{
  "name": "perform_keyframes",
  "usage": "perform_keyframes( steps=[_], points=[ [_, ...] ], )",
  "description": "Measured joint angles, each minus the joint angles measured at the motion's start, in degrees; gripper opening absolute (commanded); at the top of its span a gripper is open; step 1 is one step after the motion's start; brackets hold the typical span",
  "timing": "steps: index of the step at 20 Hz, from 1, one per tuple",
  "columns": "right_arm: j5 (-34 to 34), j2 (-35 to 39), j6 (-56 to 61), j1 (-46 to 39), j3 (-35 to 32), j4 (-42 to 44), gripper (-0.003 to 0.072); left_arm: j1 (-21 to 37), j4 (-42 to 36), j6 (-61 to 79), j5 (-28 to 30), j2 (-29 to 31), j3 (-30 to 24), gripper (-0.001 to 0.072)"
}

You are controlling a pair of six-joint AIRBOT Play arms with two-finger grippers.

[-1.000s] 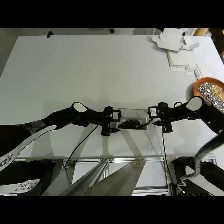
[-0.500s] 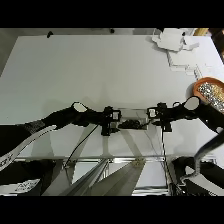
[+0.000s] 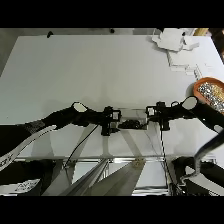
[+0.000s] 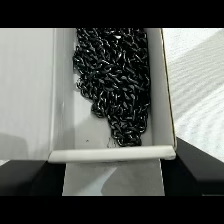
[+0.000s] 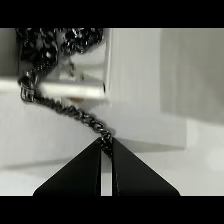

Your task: Fold the box and place the chain.

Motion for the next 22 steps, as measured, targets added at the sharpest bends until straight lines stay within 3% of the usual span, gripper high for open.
perform_keyframes(
  steps=[6, 12, 14, 18, 21, 22],
  points=[
    [6.97, 10.43, 8.59, 0.07, -0.04, -2.78, 0.0025, 0.00, 0.00, -0.02, 0.00, 0.00, 0.00, 0.0389],
    [13.64, 20.79, 13.42, 5.53, -0.04, 6.01, 0.0025, 0.00, 0.00, -0.02, 0.00, 0.00, 0.00, 0.0389],
    [12.72, 21.88, 13.94, 9.27, -0.04, 10.67, 0.0025, 0.00, 0.02, 0.00, 0.00, 0.00, 0.00, 0.0389],
    [4.57, 22.64, 14.34, 16.13, -0.04, 18.32, 0.0031, 0.00, 0.00, -0.02, 0.00, 0.00, 0.00, 0.0389],
    [-1.05, 21.77, 14.43, 19.06, -0.04, 20.92, 0.0257, 0.00, 0.02, -0.02, 0.00, 0.00, 0.00, 0.0389],
    [-2.10, 21.11, 14.47, 19.61, -0.02, 21.40, 0.0280, 0.00, 0.02, -0.02, 0.00, 0.00, 0.00, 0.0389]
  ],
)
